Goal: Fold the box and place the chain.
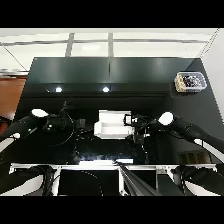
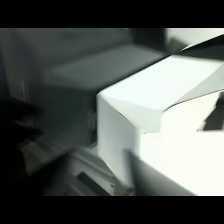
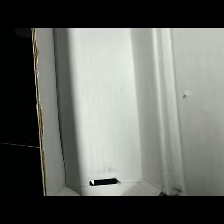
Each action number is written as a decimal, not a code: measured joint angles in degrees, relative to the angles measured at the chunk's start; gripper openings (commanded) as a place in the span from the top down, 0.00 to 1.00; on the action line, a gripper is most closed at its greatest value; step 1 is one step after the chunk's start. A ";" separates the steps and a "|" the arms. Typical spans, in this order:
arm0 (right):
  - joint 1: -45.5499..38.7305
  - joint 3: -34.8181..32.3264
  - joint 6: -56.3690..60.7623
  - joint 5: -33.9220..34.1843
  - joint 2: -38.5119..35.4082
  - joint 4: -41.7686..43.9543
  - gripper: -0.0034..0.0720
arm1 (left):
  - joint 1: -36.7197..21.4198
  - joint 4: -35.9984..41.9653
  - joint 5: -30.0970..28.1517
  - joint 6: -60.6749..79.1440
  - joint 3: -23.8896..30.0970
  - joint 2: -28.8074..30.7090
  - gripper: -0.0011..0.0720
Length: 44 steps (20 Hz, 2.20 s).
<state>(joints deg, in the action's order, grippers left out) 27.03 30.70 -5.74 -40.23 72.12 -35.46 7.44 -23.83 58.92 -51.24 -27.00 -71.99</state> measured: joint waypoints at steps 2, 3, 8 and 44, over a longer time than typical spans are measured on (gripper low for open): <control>0.00 0.00 0.00 0.00 0.00 0.00 0.71 | -0.37 1.01 0.50 1.51 -1.01 -0.04 0.10; 0.00 0.00 0.00 -0.02 0.00 0.00 0.71 | -0.35 1.27 0.85 1.92 -1.49 -0.07 0.11; 0.00 0.00 0.00 0.00 0.00 0.00 0.71 | 3.45 1.79 2.58 2.62 -2.75 -0.04 0.13; 0.00 0.00 0.00 0.00 0.00 0.00 0.71 | 35.76 -56.00 -1.62 -66.60 -22.08 -1.31 0.44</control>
<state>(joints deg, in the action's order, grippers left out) 27.03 30.70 -5.74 -40.23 72.12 -35.46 43.20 -79.83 57.30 -117.84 -49.08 -73.30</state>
